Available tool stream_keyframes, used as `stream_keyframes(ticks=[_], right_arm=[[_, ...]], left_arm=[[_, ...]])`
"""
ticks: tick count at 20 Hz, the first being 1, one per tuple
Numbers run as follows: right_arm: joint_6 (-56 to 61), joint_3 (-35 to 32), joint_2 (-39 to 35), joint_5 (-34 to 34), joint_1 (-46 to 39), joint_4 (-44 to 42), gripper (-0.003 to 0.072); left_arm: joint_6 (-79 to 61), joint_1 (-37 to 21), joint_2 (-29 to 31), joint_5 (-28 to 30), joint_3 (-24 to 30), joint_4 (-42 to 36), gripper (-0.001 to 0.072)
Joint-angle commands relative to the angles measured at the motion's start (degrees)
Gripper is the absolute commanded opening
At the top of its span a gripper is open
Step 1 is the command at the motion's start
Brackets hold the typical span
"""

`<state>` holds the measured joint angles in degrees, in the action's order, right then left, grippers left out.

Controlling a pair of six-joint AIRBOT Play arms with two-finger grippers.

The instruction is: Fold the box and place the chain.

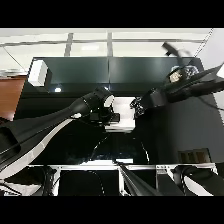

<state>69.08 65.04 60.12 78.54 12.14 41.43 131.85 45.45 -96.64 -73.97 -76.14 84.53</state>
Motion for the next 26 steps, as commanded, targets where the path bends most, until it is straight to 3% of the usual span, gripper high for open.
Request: stream_keyframes(ticks=[1, 8, 9, 10, 11, 15, 23, 24, 25, 26], right_arm=[[0.68, -5.18, 2.1, -8.13, 4.74, -0.57, 0.0009], [0.81, -7.1, 8.41, -11.72, 7.76, 3.76, 0.0014], [0.87, -7.15, 8.41, -11.54, 7.74, 4.11, 0.004], [1.03, -7.15, 8.41, -11.28, 7.67, 4.33, 0.0204], [1.03, -7.15, 8.39, -11.02, 7.67, 4.7, 0.0225], [0.96, -7.1, 7.65, -7.63, 4.2, 5.55, 0.0225], [0.98, -7.17, 7.96, -13.73, 8.7, 3.96, 0.0224], [1.05, -7.15, 7.96, -14.34, 8.85, 4.42, 0.0269], [1.16, -7.15, 7.96, -14.32, 8.79, 4.98, 0.0403], [1.99, -7.15, 7.93, -14.1, 8.52, 6.34, 0.0408]], left_arm=[[-0.02, -0.02, -0.02, 0.0, 0.0, 0.02, 0.0028], [-0.02, -0.02, -0.02, -0.04, 0.0, 0.02, 0.0028], [-0.02, -0.02, -0.02, -0.04, 0.0, 0.02, 0.0028], [-0.02, -0.02, -0.02, -0.02, 0.0, 0.02, 0.0028], [-0.02, -0.02, -0.02, -0.02, 0.0, 0.02, 0.0028], [-0.02, -0.02, -0.02, -0.02, 0.0, 0.02, 0.0028], [-0.02, -0.02, -0.02, -0.02, 0.0, 0.04, 0.0028], [-0.02, -0.02, -0.02, 0.0, 0.0, 0.04, 0.0028], [-0.02, -0.02, -0.02, -0.02, 0.0, 0.04, 0.0028], [-0.02, -0.02, -0.02, -0.02, 0.0, 0.04, 0.0028]])
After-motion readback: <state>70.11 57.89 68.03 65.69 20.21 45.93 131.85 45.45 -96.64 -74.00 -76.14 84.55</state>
